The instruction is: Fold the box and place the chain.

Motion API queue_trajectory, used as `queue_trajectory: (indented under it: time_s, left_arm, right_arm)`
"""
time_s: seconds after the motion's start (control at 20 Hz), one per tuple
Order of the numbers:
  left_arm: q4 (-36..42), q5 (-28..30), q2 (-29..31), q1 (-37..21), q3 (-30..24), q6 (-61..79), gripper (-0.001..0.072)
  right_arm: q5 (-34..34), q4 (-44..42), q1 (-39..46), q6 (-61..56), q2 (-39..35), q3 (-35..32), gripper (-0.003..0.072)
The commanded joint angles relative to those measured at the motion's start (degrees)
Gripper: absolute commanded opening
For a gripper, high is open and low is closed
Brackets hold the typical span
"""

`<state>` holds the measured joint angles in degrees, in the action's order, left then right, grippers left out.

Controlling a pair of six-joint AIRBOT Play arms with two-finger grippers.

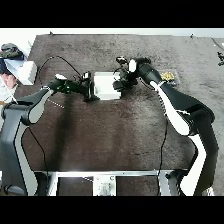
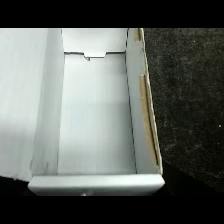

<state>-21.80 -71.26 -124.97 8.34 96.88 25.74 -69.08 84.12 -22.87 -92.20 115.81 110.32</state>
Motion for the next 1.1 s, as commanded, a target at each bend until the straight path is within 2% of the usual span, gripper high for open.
queue_trajectory:
  time_s: [0.0, 0.25, 0.3, 0.45, 0.8, 0.85, 0.9, 1.05]
  left_arm:
    - [-0.04, -0.07, -0.04, -0.04, 0.02, 0.02, 0.0468]
    - [-0.07, -0.07, -0.04, -0.04, 0.02, 0.04, 0.0468]
    - [-0.07, -0.07, -0.04, -0.04, 0.02, 0.04, 0.0469]
    - [-0.04, -0.07, -0.04, -0.04, 0.02, 0.04, 0.0468]
    - [-0.04, -0.07, -0.04, -0.04, 0.02, 0.04, 0.0468]
    - [-0.04, -0.07, -0.04, -0.04, 0.02, 0.04, 0.0469]
    - [-0.04, -0.07, -0.04, -0.04, 0.02, 0.02, 0.0468]
    - [-0.04, -0.07, -0.04, -0.04, 0.02, 0.04, 0.0469]
  right_arm:
    - [-0.72, 3.82, -1.11, -5.03, 0.83, 0.55, 0.0370]
    - [-1.86, 5.35, -3.61, -6.91, 3.50, 5.16, 0.0369]
    - [-3.26, 5.66, -3.72, -7.58, 4.24, 6.10, 0.0340]
    - [-4.68, 5.97, -3.72, -10.67, 5.05, 6.21, 0.0340]
    - [-2.89, 6.95, -4.02, -15.06, 5.11, 6.21, 0.0338]
    - [-2.95, 7.34, -4.02, -16.11, 5.25, 6.21, 0.0248]
    - [-2.95, 7.37, -4.07, -16.74, 5.49, 6.23, 0.0217]
    - [-3.39, 7.39, -4.48, -17.16, 6.03, 6.21, 0.0217]
